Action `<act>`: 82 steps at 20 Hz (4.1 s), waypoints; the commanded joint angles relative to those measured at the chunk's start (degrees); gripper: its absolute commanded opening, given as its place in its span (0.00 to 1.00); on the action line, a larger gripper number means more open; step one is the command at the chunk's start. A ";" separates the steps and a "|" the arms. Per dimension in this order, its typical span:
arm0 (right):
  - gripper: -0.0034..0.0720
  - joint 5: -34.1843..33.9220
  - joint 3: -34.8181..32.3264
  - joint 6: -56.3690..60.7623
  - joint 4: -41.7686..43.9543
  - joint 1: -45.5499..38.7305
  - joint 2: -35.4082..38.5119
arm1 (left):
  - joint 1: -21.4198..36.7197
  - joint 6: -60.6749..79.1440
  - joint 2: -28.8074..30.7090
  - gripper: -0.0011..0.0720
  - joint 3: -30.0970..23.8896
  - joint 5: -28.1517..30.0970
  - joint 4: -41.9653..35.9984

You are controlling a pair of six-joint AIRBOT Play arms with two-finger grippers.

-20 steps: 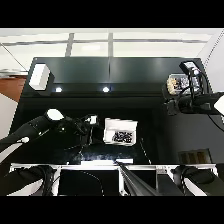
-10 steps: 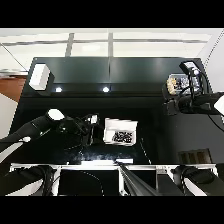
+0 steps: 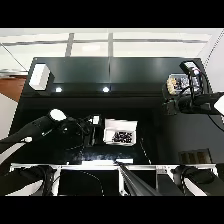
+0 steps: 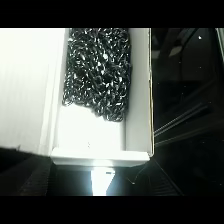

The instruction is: Fold the box and place the chain.

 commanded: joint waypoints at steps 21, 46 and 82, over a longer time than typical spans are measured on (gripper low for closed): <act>0.49 -1.03 0.00 0.04 0.02 0.00 0.02 | -3.58 -1.95 -0.28 0.76 0.42 3.41 2.75; 0.98 2.03 -1.86 -55.19 36.63 7.98 -19.50 | -3.61 -1.95 -0.28 0.67 0.42 3.39 2.75; 0.44 3.56 -3.76 -58.53 29.73 14.25 -18.99 | -3.61 -1.92 -0.28 0.67 0.42 3.39 2.80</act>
